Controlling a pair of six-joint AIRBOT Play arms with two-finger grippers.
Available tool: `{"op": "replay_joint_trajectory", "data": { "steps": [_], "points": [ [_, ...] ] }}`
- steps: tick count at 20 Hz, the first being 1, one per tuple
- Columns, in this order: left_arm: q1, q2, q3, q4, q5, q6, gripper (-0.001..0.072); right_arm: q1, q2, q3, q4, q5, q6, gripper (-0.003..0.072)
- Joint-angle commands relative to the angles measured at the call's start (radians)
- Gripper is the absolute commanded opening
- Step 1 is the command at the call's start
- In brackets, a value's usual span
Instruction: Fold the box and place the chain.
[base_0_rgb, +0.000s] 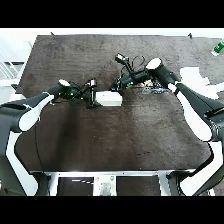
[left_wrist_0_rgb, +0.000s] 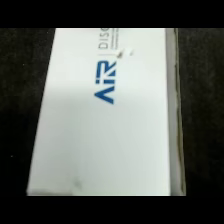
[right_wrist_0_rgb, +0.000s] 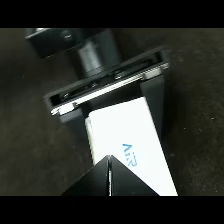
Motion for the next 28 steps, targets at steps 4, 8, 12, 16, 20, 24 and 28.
{"op": "replay_joint_trajectory", "data": {
  "steps": [4,8,12,16,20,24,28],
  "points": [
    [0.001,0.0,0.001,0.0,0.0,-0.001,0.0179,0.027,0.107,-0.33,0.238,-0.349,-0.202,0.0008],
    [0.001,0.0,0.001,0.0,0.0,-0.001,0.0179,0.082,0.113,-0.416,0.241,-0.435,-0.238,0.0008],
    [0.001,0.0,0.001,0.0,0.0,-0.001,0.0179,0.09,0.113,-0.449,0.242,-0.458,-0.221,0.0009],
    [0.001,0.0,0.001,0.0,0.0,-0.001,0.0179,0.09,0.112,-0.449,0.155,-0.471,-0.106,0.0009],
    [0.001,0.0,0.001,0.0,0.0,-0.001,0.0179,0.09,0.113,-0.449,0.021,-0.472,0.0,0.0009],
    [0.001,0.0,0.001,0.0,0.0,-0.001,0.0179,0.09,0.12,-0.446,-0.014,-0.472,0.03,0.0009],
    [0.001,0.0,0.001,0.0,0.0,-0.001,0.0179,0.09,0.165,-0.444,-0.084,-0.467,0.086,0.0009]
  ]
}}
